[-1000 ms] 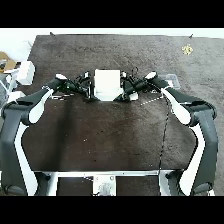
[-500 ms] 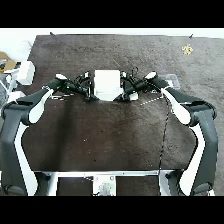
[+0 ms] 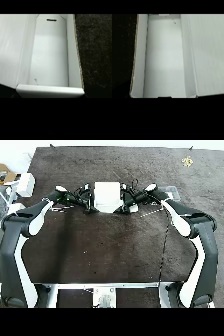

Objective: Fold the box and place the chain.

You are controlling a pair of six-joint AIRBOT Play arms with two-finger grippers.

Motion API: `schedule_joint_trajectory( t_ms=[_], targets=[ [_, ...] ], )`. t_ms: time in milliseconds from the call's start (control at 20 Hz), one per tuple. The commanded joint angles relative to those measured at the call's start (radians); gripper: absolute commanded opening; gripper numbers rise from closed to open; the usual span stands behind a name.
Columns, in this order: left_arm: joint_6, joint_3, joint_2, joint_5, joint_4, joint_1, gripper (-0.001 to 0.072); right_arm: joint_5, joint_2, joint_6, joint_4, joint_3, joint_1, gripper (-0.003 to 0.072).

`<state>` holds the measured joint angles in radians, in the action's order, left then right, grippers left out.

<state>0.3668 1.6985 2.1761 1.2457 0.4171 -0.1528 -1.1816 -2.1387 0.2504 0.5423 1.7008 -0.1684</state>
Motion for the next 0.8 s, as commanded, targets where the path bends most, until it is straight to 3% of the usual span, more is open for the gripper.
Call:
schedule_joint_trajectory(
  t_ms=[0, 750],
  targets=[
    [0.0, 0.0, 0.0, 0.0, -0.002, 0.0, 0.0395, -0.001, 0.0, 0.0, 0.0, 0.0, -0.001, 0.0497],
    [0.0, 0.0, 0.0, 0.0, -0.006, 0.0, 0.0395, -0.001, 0.0, -0.001, -0.009, 0.001, -0.001, 0.0497]
  ],
)
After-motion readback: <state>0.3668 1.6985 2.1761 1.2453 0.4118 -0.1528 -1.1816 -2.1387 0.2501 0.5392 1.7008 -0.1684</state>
